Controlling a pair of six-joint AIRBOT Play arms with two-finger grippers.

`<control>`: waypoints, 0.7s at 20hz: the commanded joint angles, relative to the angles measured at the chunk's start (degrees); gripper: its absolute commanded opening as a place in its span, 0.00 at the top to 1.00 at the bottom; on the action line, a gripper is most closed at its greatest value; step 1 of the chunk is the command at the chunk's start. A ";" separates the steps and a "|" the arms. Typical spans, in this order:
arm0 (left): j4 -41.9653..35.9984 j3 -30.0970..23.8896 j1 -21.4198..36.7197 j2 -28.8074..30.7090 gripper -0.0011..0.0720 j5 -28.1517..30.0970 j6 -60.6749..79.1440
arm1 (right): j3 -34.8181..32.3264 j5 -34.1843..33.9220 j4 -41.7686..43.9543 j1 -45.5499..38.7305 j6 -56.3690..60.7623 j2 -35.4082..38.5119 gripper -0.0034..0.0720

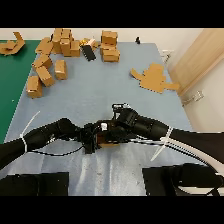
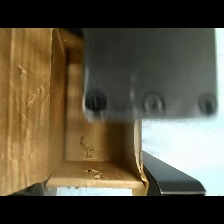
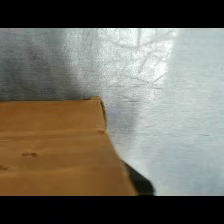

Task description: Fold the box.

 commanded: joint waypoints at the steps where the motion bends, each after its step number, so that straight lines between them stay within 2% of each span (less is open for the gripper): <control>1: 0.04 -0.02 0.00 -0.02 0.65 -0.22 -0.07 | 0.00 -1.01 -0.28 0.00 0.11 0.02 0.68; 2: 0.07 -0.02 -0.02 -0.02 0.38 -0.31 -0.07 | 0.00 -1.03 -0.13 0.00 0.11 0.02 0.68; 3: 0.04 -0.02 -0.02 -0.02 0.30 -0.28 -0.07 | 0.00 -1.03 0.07 0.00 0.11 0.04 0.67; 5: 0.07 -0.02 -0.02 -0.02 0.30 -0.31 -0.07 | 0.00 -1.07 0.26 0.00 0.11 0.15 0.67; 7: 0.07 -0.02 0.00 -0.02 0.30 -0.33 -0.09 | 0.02 -1.57 0.26 -0.11 0.13 1.29 0.53; 11: 0.07 -0.02 0.00 -0.02 0.30 -0.33 -0.11 | 0.00 -7.65 -4.39 -0.17 3.52 8.70 0.53; 14: 0.07 -0.02 0.02 -0.02 0.30 -0.31 -0.17 | -0.22 -17.49 -8.72 -1.70 4.37 13.00 0.54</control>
